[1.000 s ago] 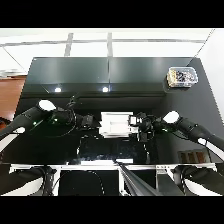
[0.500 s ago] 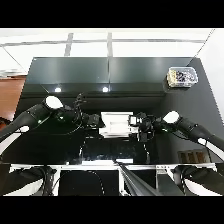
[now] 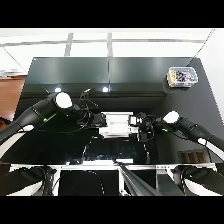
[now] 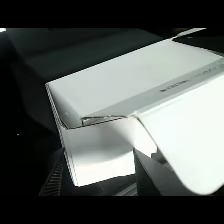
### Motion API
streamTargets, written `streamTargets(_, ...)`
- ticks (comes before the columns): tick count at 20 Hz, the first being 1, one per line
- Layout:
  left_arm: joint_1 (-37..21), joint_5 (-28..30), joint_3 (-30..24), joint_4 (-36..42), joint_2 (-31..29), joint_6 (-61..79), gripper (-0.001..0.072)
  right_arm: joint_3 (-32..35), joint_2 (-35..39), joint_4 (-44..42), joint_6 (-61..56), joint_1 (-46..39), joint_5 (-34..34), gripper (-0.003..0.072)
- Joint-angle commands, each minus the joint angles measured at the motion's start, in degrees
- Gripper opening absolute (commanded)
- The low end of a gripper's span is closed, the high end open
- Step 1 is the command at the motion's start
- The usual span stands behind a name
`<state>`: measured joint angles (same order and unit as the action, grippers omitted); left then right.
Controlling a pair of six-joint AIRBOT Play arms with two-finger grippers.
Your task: Fold the box and place the chain.
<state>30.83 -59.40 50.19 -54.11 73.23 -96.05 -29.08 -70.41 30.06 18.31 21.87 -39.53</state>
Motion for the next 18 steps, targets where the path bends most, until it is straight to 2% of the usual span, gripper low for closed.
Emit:
streamTargets(1,2.6,0.0,1.6,-5.1,0.0,-6.1,0.0485,0.0,0.0,0.0,-0.1,0.0,0.1,0.0180)
streamTargets(5,4.8,1.1,1.6,-5.8,0.0,-8.9,0.0484,0.0,0.0,0.0,-0.1,0.0,0.1,0.0180)
streamTargets(9,6.1,4.7,1.6,-6.1,0.0,-11.2,0.0484,0.0,0.0,-0.1,-0.1,0.0,0.1,0.0180)
streamTargets(12,7.4,5.9,1.6,-10.5,0.6,-15.5,0.0485,0.0,0.0,-0.1,-0.1,0.0,0.1,0.0180)
streamTargets(16,9.1,3.7,1.6,-12.8,2.3,-16.6,0.0477,0.0,0.0,-0.1,-0.1,0.0,0.1,0.0180)
streamTargets(18,10.7,4.5,1.6,-17.4,2.5,-21.3,0.0477,0.0,0.0,-0.1,-0.1,0.0,0.1,0.0180)
